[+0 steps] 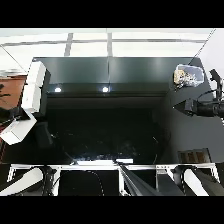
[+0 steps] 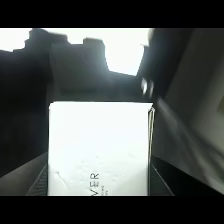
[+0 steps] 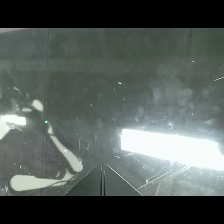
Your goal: Fold the box and place the chain.
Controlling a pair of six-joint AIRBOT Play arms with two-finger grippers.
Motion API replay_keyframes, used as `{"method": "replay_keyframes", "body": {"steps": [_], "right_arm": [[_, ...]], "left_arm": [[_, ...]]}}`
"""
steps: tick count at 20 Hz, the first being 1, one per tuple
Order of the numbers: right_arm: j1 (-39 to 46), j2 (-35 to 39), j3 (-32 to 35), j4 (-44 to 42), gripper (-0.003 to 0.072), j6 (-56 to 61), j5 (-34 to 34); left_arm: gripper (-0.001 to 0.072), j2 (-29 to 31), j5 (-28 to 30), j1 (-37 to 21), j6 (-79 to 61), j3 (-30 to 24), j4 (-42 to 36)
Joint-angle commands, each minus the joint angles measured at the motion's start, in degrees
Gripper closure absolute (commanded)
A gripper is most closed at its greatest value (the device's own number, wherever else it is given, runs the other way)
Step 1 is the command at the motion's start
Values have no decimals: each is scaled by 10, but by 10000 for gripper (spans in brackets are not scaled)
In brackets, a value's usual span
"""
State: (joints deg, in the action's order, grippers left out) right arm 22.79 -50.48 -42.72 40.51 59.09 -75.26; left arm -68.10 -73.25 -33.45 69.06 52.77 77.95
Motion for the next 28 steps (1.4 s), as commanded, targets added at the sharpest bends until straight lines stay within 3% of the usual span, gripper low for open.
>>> {"method": "replay_keyframes", "body": {"steps": [1, 4, 11, 12, 13, 14, 18, 21, 22, 23, 24, 26, 28], "right_arm": [[0, 1, 0, 0, 667, 1, 10], [0, 1, 0, 0, 667, 6, 12], [0, 1, 0, 0, 667, 27, 16], [0, 1, 0, 0, 667, 29, 16], [0, 1, 0, 0, 667, 31, 16], [-1, 1, 0, 0, 667, 33, 16], [-32, 1, -1, 1, 667, 31, 42], [-111, 0, -1, 1, 667, 31, 138], [-143, 0, -1, 2, 667, 30, 178], [-173, 0, 0, 8, 667, 30, 226], [-198, 0, 0, 29, 667, 29, 272], [-231, -1, 0, 130, 667, 29, 353], [-240, -10, 7, 229, 667, 30, 403]], "left_arm": [[421, 11, 100, -26, -62, -4, -23], [420, 7, 168, 0, -82, -6, -21], [408, -37, 257, 55, -87, -5, -24], [374, -36, 277, 58, -87, -5, -24], [144, -36, 293, 63, -87, -5, -24], [-6, -36, 303, 65, -85, -5, -24], [-6, -34, 308, 87, -68, 45, -26], [-2, -34, 303, 119, -15, 129, -97], [70, -34, 290, 130, 5, 153, -143], [492, -32, 267, 143, 12, 174, -190], [680, -24, 254, 158, 7, 178, -230], [680, 6, 251, 204, -18, 155, -260], [680, 56, 273, 259, -84, 82, -260]]}}
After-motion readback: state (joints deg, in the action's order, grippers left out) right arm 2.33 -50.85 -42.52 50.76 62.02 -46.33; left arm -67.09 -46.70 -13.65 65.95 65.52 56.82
